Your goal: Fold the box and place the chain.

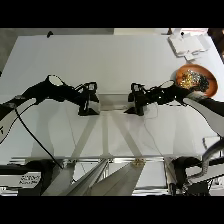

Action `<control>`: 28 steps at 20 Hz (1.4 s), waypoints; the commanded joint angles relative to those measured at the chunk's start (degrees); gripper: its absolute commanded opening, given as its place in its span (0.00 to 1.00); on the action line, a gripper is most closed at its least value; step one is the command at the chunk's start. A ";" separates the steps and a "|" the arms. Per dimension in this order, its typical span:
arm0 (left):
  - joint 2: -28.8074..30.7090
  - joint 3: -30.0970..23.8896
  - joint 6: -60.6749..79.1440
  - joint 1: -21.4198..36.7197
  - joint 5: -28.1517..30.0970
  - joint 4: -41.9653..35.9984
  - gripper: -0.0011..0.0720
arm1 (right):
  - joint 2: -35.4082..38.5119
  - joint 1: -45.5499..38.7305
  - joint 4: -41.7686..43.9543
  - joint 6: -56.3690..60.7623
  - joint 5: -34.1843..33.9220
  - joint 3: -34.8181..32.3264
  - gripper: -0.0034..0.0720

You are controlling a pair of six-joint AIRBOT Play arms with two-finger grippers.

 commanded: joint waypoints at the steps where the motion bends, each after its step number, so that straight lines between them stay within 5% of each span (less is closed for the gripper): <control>1: -1.55 -0.04 6.47 0.70 0.81 -3.72 0.98 | -0.02 0.02 0.00 0.00 0.00 0.07 0.67; 17: -4.79 -0.04 7.93 -1.01 -0.42 -4.35 0.97 | -0.02 0.02 0.00 0.02 0.00 0.07 0.67; 22: -6.23 0.02 7.19 -2.21 2.32 -3.85 0.84 | -0.02 0.02 0.00 0.02 0.02 0.07 0.67; 23: -6.23 0.02 7.02 -2.27 2.49 -3.85 0.64 | -0.02 0.02 0.00 0.00 0.00 0.07 0.67; 24: -6.23 0.02 7.02 -2.27 2.47 -3.85 0.28 | -0.02 0.02 0.00 0.00 0.02 0.07 0.67; 25: -6.23 0.02 7.08 -2.27 2.45 -3.82 0.03 | -0.02 0.02 0.00 0.02 0.00 0.07 0.67; 28: -6.21 0.02 7.04 -2.27 2.45 -3.85 0.03 | -0.02 0.02 0.00 0.00 0.00 0.07 0.67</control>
